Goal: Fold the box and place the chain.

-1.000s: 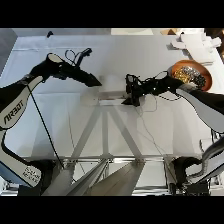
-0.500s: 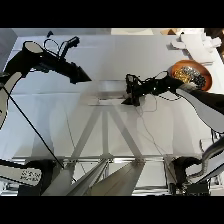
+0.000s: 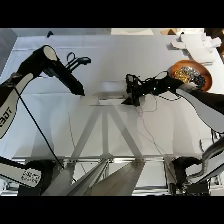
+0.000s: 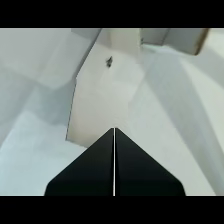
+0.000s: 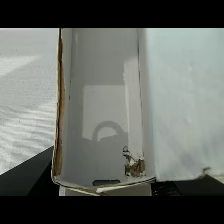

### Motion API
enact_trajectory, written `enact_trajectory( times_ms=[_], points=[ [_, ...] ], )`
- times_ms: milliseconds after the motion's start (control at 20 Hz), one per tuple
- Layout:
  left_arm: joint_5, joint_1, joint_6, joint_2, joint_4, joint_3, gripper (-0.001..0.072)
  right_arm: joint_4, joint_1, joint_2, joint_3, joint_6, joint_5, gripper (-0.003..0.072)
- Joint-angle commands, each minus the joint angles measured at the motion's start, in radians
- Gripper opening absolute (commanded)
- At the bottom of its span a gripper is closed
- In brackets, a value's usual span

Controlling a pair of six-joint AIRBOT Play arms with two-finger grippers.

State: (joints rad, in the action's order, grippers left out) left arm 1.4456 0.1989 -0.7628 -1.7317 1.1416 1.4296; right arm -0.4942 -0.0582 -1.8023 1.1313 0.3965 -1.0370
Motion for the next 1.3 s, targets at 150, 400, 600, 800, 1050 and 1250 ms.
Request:
enact_trajectory(
  times_ms=[150,400,600,800,1050,1250],
  points=[
    [-0.013,0.040,-0.185,-0.033,0.267,0.000,0.0004,0.000,-0.001,0.000,0.001,0.000,0.000,0.0458],
    [-0.042,0.036,-0.046,-0.007,0.104,0.000,0.0009,0.000,-0.001,0.000,0.001,0.000,0.000,0.0458],
    [-0.036,0.005,0.220,0.013,-0.194,0.000,0.0010,0.000,-0.001,0.000,0.001,0.000,0.000,0.0458],
    [-0.057,-0.062,0.341,0.004,-0.299,0.000,0.0139,0.000,-0.001,0.000,0.001,0.000,0.000,0.0458],
    [-0.118,-0.092,0.594,-0.002,-0.348,-0.073,0.0422,0.000,-0.001,0.000,0.001,0.000,0.000,0.0458],
    [-0.199,-0.090,0.902,-0.002,-0.451,-0.205,0.0421,0.000,-0.001,0.000,0.001,0.000,0.000,0.0458]
  ],
)
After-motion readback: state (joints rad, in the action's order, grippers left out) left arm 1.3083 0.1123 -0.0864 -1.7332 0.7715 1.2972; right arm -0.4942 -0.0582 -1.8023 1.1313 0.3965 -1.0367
